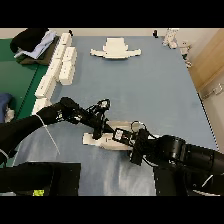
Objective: Fold the box.
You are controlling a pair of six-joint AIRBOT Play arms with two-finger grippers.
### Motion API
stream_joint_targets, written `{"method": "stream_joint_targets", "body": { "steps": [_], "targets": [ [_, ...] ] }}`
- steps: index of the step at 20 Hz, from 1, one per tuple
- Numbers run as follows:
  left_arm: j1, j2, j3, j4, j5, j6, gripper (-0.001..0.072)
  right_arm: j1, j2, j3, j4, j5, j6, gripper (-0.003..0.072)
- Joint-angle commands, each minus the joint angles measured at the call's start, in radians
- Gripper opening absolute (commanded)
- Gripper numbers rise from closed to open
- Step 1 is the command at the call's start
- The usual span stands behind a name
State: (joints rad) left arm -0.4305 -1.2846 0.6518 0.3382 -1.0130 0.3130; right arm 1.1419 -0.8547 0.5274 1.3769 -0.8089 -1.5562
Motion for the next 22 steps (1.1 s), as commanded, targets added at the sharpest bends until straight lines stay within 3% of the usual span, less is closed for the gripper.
{"method": "stream_joint_targets", "body": {
  "steps": [1, 3, 4, 8, 9, 22],
  "targets": [
    [0.000, 0.000, 0.000, 0.000, 0.000, 0.000, 0.0013, 0.000, 0.014, 0.021, -0.076, -0.032, 0.149, 0.0529],
    [0.000, 0.000, 0.000, 0.000, 0.000, 0.000, 0.0013, 0.000, 0.014, 0.035, -0.081, -0.063, 0.174, 0.0544],
    [0.000, 0.000, 0.000, 0.000, 0.000, 0.000, 0.0013, 0.000, 0.014, 0.037, -0.088, -0.072, 0.192, 0.0610],
    [0.000, 0.000, 0.000, 0.000, 0.000, 0.000, 0.0013, -0.001, 0.014, 0.036, -0.092, -0.098, 0.207, 0.0627],
    [0.000, 0.000, 0.000, 0.000, 0.000, 0.000, 0.0013, -0.001, 0.014, 0.036, -0.091, -0.099, 0.207, 0.0673],
    [0.000, 0.000, 0.000, 0.000, 0.000, 0.000, 0.0014, -0.016, 0.014, 0.036, -0.120, -0.150, 0.317, 0.0720]
  ]
}}
